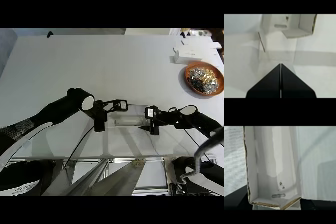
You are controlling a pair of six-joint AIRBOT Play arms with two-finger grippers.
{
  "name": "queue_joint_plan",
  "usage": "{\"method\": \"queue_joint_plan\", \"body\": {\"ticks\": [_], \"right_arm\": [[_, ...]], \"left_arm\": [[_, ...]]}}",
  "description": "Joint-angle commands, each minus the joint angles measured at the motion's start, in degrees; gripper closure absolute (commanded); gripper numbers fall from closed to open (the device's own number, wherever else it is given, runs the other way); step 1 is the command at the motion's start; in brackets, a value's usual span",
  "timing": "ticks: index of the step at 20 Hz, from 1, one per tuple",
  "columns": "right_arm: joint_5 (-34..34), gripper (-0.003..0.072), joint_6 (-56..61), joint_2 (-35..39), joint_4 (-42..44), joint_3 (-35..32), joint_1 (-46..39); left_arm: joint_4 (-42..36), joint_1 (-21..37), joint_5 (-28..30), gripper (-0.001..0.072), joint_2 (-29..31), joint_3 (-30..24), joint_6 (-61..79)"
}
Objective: Fold the box and place the chain.
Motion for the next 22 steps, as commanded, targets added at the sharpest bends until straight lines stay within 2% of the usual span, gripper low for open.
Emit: {"method": "queue_joint_plan", "body": {"ticks": [1,3,6,8,10,19,22], "right_arm": [[0.02,0.0182,0.02,0.04,0.04,0.07,-0.04],[0.02,0.0182,0.02,0.04,0.04,0.07,-0.04],[0.02,0.0182,0.02,0.04,0.04,0.07,-0.04],[0.00,0.0182,0.02,0.04,0.04,0.07,-0.04],[0.02,0.0182,0.02,0.04,0.04,0.07,-0.04],[0.02,0.0182,0.02,0.04,0.04,0.07,-0.04],[0.02,0.0182,0.02,0.04,0.04,0.07,-0.04]], "left_arm": [[0.42,1.51,-2.69,0.0700,-0.22,-2.01,4.00],[-0.17,2.16,-0.74,0.0668,-0.15,-2.23,7.63],[-3.08,2.19,6.80,0.0485,-0.17,-2.23,14.36],[-4.90,2.05,11.13,0.0485,-0.28,-2.23,18.49],[-5.88,1.88,12.66,0.0485,-0.35,-2.23,20.52],[-10.34,-1.09,11.02,0.0502,-2.60,-2.29,21.57],[-10.99,-1.60,12.13,0.0505,-2.80,-2.29,21.64]]}}
